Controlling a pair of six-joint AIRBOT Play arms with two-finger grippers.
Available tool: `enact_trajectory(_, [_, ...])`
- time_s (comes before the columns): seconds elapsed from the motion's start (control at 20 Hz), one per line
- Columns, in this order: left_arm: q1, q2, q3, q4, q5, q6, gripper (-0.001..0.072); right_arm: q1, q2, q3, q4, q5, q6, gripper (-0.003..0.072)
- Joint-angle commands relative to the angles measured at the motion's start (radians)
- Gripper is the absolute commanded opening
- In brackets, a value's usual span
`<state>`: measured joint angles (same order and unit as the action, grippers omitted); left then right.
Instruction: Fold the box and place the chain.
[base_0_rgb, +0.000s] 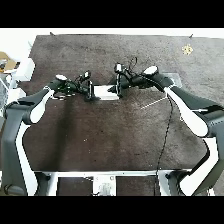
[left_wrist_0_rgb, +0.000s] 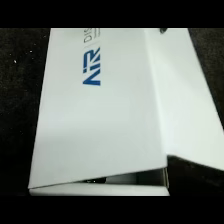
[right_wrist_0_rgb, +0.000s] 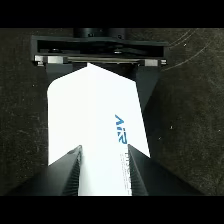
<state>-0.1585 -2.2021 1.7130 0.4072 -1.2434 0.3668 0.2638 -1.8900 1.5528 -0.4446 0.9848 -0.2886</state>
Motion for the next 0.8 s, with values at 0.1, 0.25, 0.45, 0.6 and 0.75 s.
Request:
enact_trajectory(0.1, [0.000,0.000,0.000,0.000,-0.002,0.000,0.0360,0.001,0.003,0.003,-0.008,-0.131,-0.011,0.0321])
enact_trajectory(0.25, [0.000,0.000,0.000,0.000,-0.002,0.000,0.0360,0.000,0.003,0.003,-0.008,-0.071,-0.011,0.0322])
enact_trajectory(0.45, [0.000,0.000,0.000,0.000,-0.002,0.000,0.0360,0.001,0.003,-0.011,-0.009,0.047,0.020,0.0322])
enact_trajectory(0.6, [0.000,0.000,0.000,0.000,-0.002,0.000,0.0360,0.001,-0.011,-0.018,-0.024,0.018,0.020,0.0322])
enact_trajectory(0.75, [0.000,0.000,0.000,0.000,-0.002,0.000,0.0360,0.001,-0.014,-0.018,-0.024,0.037,0.020,0.0322])
